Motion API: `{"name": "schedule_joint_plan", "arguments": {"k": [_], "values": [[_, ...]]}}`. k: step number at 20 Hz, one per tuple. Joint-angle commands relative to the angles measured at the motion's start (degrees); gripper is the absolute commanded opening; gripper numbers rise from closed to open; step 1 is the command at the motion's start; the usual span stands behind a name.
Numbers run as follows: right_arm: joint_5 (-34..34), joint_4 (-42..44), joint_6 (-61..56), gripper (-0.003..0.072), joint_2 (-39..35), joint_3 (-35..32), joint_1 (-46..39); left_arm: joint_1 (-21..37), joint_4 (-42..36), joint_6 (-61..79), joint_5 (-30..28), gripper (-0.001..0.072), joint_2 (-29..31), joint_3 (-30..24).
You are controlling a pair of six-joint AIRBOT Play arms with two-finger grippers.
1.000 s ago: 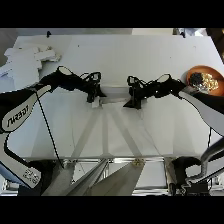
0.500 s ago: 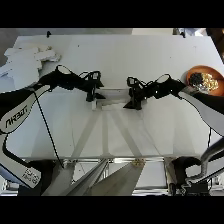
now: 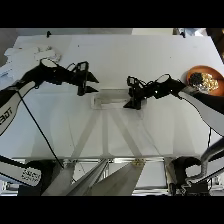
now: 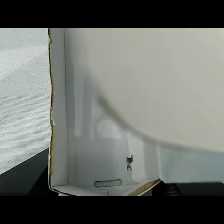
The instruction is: Fold the box and place the chain.
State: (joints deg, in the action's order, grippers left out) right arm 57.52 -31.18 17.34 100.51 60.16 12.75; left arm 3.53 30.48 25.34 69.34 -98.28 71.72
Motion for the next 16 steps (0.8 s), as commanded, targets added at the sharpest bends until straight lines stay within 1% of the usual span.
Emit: {"name": "schedule_joint_plan", "arguments": {"k": [1,2,3,4,5,6,7,8,11,13,15,16], "values": [[0.13,-0.09,0.04,0.0375,0.04,0.02,-0.02,3.34,-0.09,-1.03,7.76,0.0490,4.07,0.07],[0.13,-0.09,0.04,0.0375,0.04,0.02,-0.02,3.65,0.04,-4.00,9.66,0.0404,5.86,0.07],[0.13,-0.07,0.04,0.0375,0.04,0.02,-0.02,3.58,0.37,-6.86,11.69,0.0248,7.45,0.07],[0.11,-0.09,0.04,0.0375,0.04,0.02,-0.02,3.19,1.92,-8.02,14.53,0.0200,8.96,0.07],[0.11,-0.09,0.04,0.0375,0.04,0.02,-0.02,2.51,4.50,-9.09,17.22,0.0134,10.01,0.07],[0.13,-0.09,0.04,0.0375,0.04,0.02,-0.02,1.27,8.11,-10.71,20.06,0.0010,10.69,0.04],[0.13,-0.09,0.04,0.0375,0.04,0.02,-0.02,-0.26,11.17,-13.27,22.03,0.0005,10.86,0.04],[0.13,-0.07,0.04,0.0375,0.04,0.02,-0.02,-2.27,13.62,-16.55,22.62,0.0005,10.86,0.00],[0.13,-0.09,0.04,0.0375,0.04,0.02,-0.02,-9.51,14.47,-19.37,19.93,0.0005,10.84,-0.22],[0.13,-0.09,0.04,0.0375,0.04,0.02,-0.02,-15.13,14.34,-19.37,15.74,0.0005,10.71,-0.22],[0.13,-0.09,0.04,0.0375,0.04,0.02,-0.02,-19.23,14.40,-19.37,7.54,0.0006,9.84,-0.22],[0.13,-0.07,0.04,0.0375,0.04,0.02,-0.02,-20.24,14.34,-19.39,2.32,0.0006,9.07,-0.22]]}}
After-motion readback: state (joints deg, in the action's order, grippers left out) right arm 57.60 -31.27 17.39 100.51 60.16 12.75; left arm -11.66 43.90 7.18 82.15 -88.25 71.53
